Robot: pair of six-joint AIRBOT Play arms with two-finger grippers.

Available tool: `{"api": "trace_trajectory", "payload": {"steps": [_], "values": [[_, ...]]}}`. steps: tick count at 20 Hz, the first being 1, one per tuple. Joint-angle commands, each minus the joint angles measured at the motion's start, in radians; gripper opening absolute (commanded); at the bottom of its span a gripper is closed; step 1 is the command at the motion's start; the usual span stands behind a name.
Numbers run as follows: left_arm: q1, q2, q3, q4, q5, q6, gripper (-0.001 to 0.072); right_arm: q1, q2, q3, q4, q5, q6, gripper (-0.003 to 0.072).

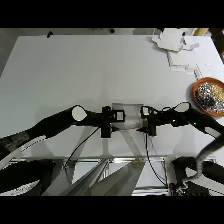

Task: Fold the box and place the chain.

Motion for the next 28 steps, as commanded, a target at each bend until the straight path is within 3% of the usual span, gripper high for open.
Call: {"api": "trace_trajectory", "payload": {"steps": [1, 2, 4, 6, 8, 10, 13, 17, 19, 27, 28], "values": [[0.032, 0.112, 0.001, 0.14, -0.039, -0.285, 0.033, 0.0, 0.0, 0.0, 0.0, 0.0, -0.001, 0.0457], [0.058, 0.162, 0.001, 0.201, -0.075, -0.437, 0.0237, 0.0, 0.0, 0.0, 0.0, 0.0, -0.001, 0.0457], [0.119, 0.257, 0.001, 0.323, -0.165, -0.738, 0.0144, 0.0, 0.0, 0.0, 0.0, 0.0, -0.001, 0.0457], [0.191, 0.324, 0.0, 0.463, -0.258, -1.062, 0.0002, 0.0, 0.0, 0.0, 0.0, 0.0, -0.001, 0.0457], [0.265, 0.34, -0.021, 0.581, -0.282, -1.388, 0.0006, 0.0, 0.0, 0.0, 0.0, 0.0, -0.001, 0.0457], [0.321, 0.315, -0.066, 0.591, -0.241, -1.611, 0.0006, 0.0, 0.0, 0.0, 0.0, 0.0, -0.001, 0.0457], [0.327, 0.224, -0.109, 0.494, -0.223, -1.564, 0.0006, 0.0, 0.0, 0.0, -0.001, 0.0, -0.001, 0.0457], [0.292, 0.066, -0.109, 0.197, -0.208, -1.363, 0.0007, 0.0, 0.0, 0.0, -0.001, 0.0, -0.001, 0.0457], [0.261, 0.014, -0.109, 0.169, -0.203, -1.353, 0.0007, 0.0, 0.0, 0.0, -0.001, 0.0, -0.001, 0.0457], [0.186, 0.032, -0.072, 0.069, -0.189, -1.257, 0.0014, 0.0, 0.0, 0.0, -0.001, 0.0, -0.001, 0.0457], [0.181, 0.044, -0.064, 0.07, -0.189, -1.257, 0.0086, 0.0, 0.0, 0.0, -0.002, 0.0, -0.001, 0.0457]]}}
